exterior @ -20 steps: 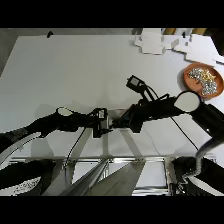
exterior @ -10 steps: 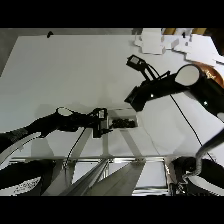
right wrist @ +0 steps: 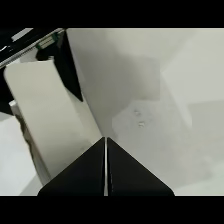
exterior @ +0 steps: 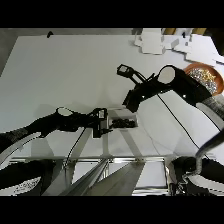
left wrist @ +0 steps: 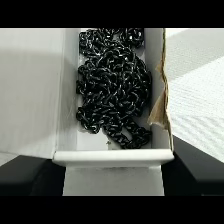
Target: Fold the box and place the chain.
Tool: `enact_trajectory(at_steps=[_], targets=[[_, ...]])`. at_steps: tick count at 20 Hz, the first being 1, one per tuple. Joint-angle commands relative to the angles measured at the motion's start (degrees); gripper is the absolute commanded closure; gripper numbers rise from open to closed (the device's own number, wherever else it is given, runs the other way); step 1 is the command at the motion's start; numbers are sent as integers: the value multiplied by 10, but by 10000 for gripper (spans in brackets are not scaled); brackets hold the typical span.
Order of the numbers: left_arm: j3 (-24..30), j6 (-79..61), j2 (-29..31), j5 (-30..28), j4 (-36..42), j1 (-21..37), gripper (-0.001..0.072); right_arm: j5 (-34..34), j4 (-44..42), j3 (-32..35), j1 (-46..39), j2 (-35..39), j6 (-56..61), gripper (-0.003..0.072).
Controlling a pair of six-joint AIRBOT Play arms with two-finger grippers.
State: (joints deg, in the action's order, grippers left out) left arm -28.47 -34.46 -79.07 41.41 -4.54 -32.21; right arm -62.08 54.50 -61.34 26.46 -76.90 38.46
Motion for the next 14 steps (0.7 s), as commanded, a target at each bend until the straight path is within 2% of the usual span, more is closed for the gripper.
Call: enact_trajectory(at_steps=[1, 2, 4, 10, 12, 14], targets=[[0, 0, 0, 0, 0, 0, 498, 1, -15, 15, 24, 10, -58, 640], [0, 0, 0, 0, 0, 0, 498, 3, -27, 27, 31, 14, -77, 572], [0, 0, 0, 0, 0, 0, 498, 4, -33, 49, 49, 22, -101, 488], [0, 0, 0, 0, 0, 0, 498, 35, -22, 76, 91, 56, -141, 482], [0, 0, 0, 0, 0, 0, 498, 39, 1, 76, 100, 58, -144, 390], [0, 0, 0, 0, 0, 0, 498, 49, 13, 83, 110, 58, -146, 390]])
